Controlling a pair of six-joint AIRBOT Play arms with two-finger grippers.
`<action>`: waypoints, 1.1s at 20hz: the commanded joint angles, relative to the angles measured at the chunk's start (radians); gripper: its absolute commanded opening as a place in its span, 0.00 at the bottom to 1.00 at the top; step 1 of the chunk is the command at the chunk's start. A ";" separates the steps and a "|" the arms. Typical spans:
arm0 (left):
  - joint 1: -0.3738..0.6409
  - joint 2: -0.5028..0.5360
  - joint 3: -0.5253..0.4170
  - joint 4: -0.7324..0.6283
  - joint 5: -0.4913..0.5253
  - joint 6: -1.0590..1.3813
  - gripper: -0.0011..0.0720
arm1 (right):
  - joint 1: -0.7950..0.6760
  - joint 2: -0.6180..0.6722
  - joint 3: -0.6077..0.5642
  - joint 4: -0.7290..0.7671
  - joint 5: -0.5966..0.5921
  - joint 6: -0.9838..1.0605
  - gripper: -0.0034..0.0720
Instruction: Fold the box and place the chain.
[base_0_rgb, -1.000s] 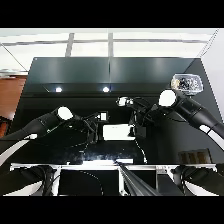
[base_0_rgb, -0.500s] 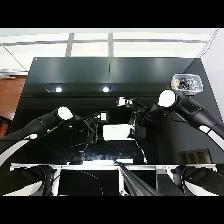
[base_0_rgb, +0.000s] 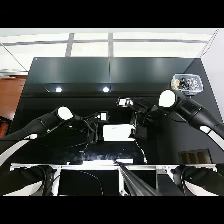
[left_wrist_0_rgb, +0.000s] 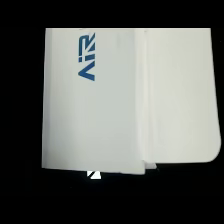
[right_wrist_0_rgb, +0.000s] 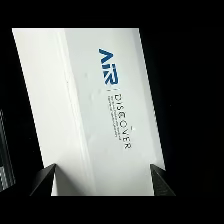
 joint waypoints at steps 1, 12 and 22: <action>0.000 0.000 0.000 0.000 0.001 0.001 0.52 | -0.014 0.018 0.008 0.004 -0.001 -0.003 0.98; 0.000 -0.001 0.000 0.000 0.000 -0.004 0.52 | -0.063 0.152 -0.245 0.286 -0.260 -0.367 0.98; 0.000 -0.001 0.000 0.000 0.001 -0.003 0.52 | -0.049 0.156 -0.244 0.233 -0.217 -0.378 0.98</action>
